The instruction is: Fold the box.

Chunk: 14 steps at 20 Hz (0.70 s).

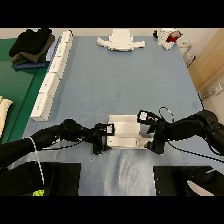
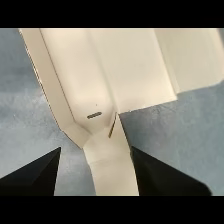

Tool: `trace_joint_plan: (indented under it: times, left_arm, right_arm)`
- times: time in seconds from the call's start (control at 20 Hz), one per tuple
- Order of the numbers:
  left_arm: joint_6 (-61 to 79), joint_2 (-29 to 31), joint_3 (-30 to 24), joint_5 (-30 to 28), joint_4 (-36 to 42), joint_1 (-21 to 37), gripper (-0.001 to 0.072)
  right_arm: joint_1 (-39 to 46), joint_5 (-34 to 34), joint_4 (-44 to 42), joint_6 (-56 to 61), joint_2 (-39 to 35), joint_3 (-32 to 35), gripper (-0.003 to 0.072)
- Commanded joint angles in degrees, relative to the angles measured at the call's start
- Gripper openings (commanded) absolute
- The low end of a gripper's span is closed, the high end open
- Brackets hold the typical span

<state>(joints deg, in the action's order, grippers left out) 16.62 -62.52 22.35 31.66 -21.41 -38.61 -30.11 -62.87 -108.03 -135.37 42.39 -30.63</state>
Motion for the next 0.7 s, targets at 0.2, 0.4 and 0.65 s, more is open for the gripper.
trace_joint_plan:
  times: [0.2,0.4,0.65]
  left_arm:
    - [0.0,0.0,0.0,0.0,0.0,0.0,0.0464]
    - [0.0,0.0,0.0,0.0,0.0,0.0,0.0464]
    - [0.0,0.0,0.0,0.0,0.0,0.0,0.0464]
  right_arm:
    - [0.0,6.8,1.5,-8.7,3.0,3.1,0.0712]
    - [0.0,6.7,-2.5,-10.1,3.3,3.1,0.0682]
    - [0.0,7.6,-8.5,-15.4,5.9,3.1,0.0288]
